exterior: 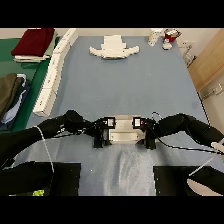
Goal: Fold the box.
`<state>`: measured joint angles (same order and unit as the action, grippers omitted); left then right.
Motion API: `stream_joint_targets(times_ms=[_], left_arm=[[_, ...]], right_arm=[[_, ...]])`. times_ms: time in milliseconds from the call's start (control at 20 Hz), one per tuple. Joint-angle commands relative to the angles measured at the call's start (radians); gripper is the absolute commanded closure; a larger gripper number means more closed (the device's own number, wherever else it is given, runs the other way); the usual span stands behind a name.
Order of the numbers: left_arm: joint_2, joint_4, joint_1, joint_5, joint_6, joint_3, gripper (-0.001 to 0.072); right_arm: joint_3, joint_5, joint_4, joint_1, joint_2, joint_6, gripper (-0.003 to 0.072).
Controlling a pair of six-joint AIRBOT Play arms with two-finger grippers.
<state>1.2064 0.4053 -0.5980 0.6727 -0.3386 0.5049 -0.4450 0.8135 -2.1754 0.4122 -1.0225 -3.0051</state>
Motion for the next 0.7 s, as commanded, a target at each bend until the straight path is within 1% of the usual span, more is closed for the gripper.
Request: stream_joint_targets(times_ms=[0,150,200,250,300,650], left_arm=[[0.000,0.022,-0.012,-0.019,0.032,0.001,0.0055],[0.000,0.044,-0.011,-0.019,0.072,0.002,0.0056],[0.000,0.045,-0.012,-0.020,0.075,0.002,0.0081],[0.001,0.045,-0.012,-0.019,0.075,0.002,0.0230],[0.001,0.045,-0.013,-0.019,0.075,0.002,0.0254],[0.000,0.044,-0.013,-0.020,0.077,0.002,0.0254]], right_arm=[[0.000,0.000,-0.001,0.001,0.000,0.000,0.0177],[0.000,0.000,-0.001,0.001,0.000,0.000,0.0177],[0.000,0.000,-0.001,0.001,0.000,0.000,0.0177],[0.000,0.000,-0.001,0.001,0.000,0.000,0.0177],[0.000,0.000,-0.001,0.001,0.000,0.000,0.0177],[0.000,0.000,-0.001,0.001,0.000,0.000,0.0177]])
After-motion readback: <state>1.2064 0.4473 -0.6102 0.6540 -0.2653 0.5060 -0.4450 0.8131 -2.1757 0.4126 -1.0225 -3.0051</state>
